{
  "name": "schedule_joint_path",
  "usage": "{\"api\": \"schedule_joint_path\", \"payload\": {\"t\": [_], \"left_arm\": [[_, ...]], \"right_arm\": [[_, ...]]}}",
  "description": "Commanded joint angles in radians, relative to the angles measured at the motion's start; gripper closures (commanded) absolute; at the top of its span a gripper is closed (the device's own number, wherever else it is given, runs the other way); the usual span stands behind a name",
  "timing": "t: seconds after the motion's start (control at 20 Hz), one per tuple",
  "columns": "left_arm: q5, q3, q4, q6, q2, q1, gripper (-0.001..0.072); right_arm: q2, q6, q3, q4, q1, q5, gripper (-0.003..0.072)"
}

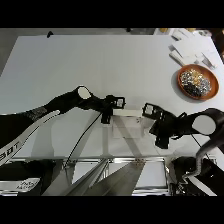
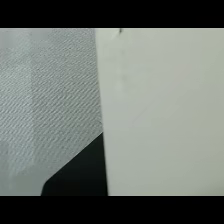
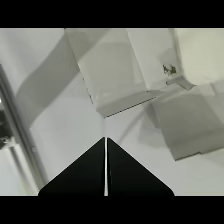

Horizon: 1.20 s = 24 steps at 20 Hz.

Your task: Fold the box and place the chain.

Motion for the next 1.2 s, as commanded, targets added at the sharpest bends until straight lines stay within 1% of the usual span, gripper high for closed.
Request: {"api": "schedule_joint_path", "payload": {"t": [0.0, 0.1, 0.25, 0.3, 0.45, 0.6, 0.85, 1.0, 1.15], "left_arm": [[-0.002, 0.000, 0.000, 0.000, -0.001, -0.001, 0.0699], [-0.002, 0.000, 0.000, 0.000, -0.001, -0.001, 0.0699], [-0.002, 0.000, 0.000, 0.000, -0.001, -0.001, 0.0699], [-0.002, 0.000, 0.000, 0.000, -0.001, -0.001, 0.0699], [-0.002, 0.000, 0.000, 0.000, -0.001, -0.001, 0.0699], [-0.002, 0.000, 0.000, 0.000, -0.001, -0.001, 0.0699], [-0.002, 0.000, 0.000, 0.000, -0.001, -0.001, 0.0699], [-0.002, 0.000, 0.000, 0.000, -0.001, -0.001, 0.0699], [-0.002, 0.000, 0.000, 0.000, -0.001, -0.001, 0.0699]], "right_arm": [[0.057, -0.096, -0.109, -0.100, 0.109, -0.187, 0.0553], [0.092, -0.097, -0.159, -0.115, 0.167, -0.277, 0.0314], [0.106, -0.114, -0.240, -0.164, 0.244, -0.443, 0.0032], [0.106, -0.114, -0.264, -0.167, 0.262, -0.484, -0.0002], [0.104, -0.114, -0.318, -0.192, 0.306, -0.562, -0.0002], [0.086, -0.111, -0.355, -0.232, 0.309, -0.622, -0.0003], [0.047, -0.111, -0.366, -0.245, 0.308, -0.696, -0.0003], [0.047, -0.112, -0.335, -0.237, 0.302, -0.668, -0.0002], [0.047, -0.113, -0.286, -0.222, 0.237, -0.622, 0.0005]]}}
